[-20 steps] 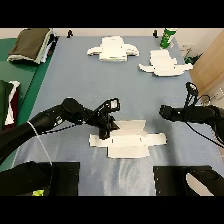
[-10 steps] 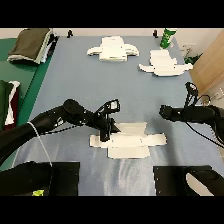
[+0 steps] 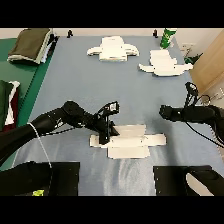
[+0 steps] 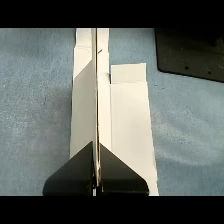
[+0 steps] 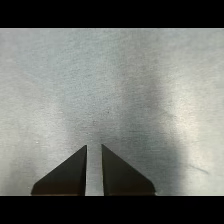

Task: Fold the box.

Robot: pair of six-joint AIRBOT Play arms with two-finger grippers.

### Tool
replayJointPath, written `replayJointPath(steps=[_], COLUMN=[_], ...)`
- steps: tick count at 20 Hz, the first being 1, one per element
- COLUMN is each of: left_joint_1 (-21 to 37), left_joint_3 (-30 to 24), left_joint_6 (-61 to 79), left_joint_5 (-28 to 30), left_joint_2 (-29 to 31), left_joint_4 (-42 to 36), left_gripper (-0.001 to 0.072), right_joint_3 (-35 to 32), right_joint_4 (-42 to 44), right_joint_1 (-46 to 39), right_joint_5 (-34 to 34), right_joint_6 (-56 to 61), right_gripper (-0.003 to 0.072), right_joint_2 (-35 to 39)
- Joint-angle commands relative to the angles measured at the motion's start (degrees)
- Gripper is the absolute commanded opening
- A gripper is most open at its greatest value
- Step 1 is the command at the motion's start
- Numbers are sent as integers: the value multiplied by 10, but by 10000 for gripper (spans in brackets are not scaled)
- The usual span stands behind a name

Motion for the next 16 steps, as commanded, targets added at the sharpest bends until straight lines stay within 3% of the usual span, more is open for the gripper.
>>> replayJointPath(steps=[1,16], left_joint_1=[0,0], left_joint_3=[-2,40], left_joint_6=[-2,-2], left_joint_5=[1,-10], left_joint_2=[0,0], left_joint_4=[1,22], left_gripper=[14,14], right_joint_3=[0,0], right_joint_4=[0,0], right_joint_1=[0,0], right_joint_5=[-8,-25], right_joint_6=[0,0], right_gripper=[137,137], right_joint_2=[0,-1])
